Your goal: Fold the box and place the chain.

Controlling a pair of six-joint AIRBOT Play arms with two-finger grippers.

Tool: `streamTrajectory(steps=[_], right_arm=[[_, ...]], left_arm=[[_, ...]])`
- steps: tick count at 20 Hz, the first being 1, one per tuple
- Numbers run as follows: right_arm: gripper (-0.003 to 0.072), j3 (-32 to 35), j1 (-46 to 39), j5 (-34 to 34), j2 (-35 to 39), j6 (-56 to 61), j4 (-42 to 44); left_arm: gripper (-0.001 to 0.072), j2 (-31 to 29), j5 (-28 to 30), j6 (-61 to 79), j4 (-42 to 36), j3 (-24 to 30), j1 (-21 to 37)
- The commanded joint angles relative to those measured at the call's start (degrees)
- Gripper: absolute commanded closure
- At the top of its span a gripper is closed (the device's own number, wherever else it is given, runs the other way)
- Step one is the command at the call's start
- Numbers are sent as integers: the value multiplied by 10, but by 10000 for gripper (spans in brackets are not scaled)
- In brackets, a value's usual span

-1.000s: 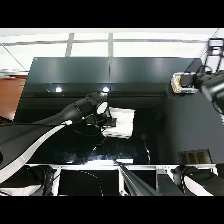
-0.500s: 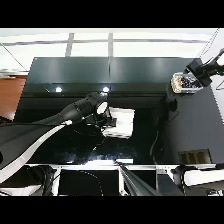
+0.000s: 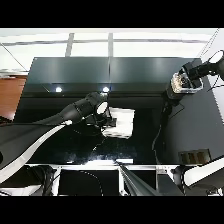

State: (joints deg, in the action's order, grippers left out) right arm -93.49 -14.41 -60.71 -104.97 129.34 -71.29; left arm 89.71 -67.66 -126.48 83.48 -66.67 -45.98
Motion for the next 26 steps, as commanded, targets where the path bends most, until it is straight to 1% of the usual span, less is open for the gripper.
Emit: streamTrajectory(steps=[1,2,3,4,5,7,8,10,12,14,19,21,22,26], right_arm=[[66,-3,11,10,-18,15,4],[73,-3,15,17,-21,19,4],[167,-3,17,21,-23,20,4],[200,-3,19,23,-23,20,3],[329,-3,20,24,-23,20,4],[659,-5,20,14,-21,0,4],[674,-9,20,5,-19,-20,4],[675,-13,23,-13,-7,-56,-2],[675,-16,24,-18,16,-70,-25],[675,-16,19,-20,45,-103,-31],[675,-16,13,-21,137,-205,-30],[675,-16,13,-44,172,-305,9],[675,-16,13,-56,193,-335,17],[675,-16,15,-74,299,-412,38]], left_arm=[[681,0,1,0,0,-1,0],[681,0,1,0,0,-1,0],[681,0,1,0,0,-1,0],[681,0,1,0,0,-1,0],[681,0,1,0,0,-1,0],[681,0,1,0,0,-1,0],[681,0,1,0,0,-1,0],[681,0,1,0,0,-1,0],[681,0,2,0,0,-1,0],[681,0,1,0,0,-1,0],[681,0,1,0,0,-1,0],[681,1,2,0,0,-1,0],[681,1,2,0,0,-1,0],[681,1,-2,0,0,-1,0]])
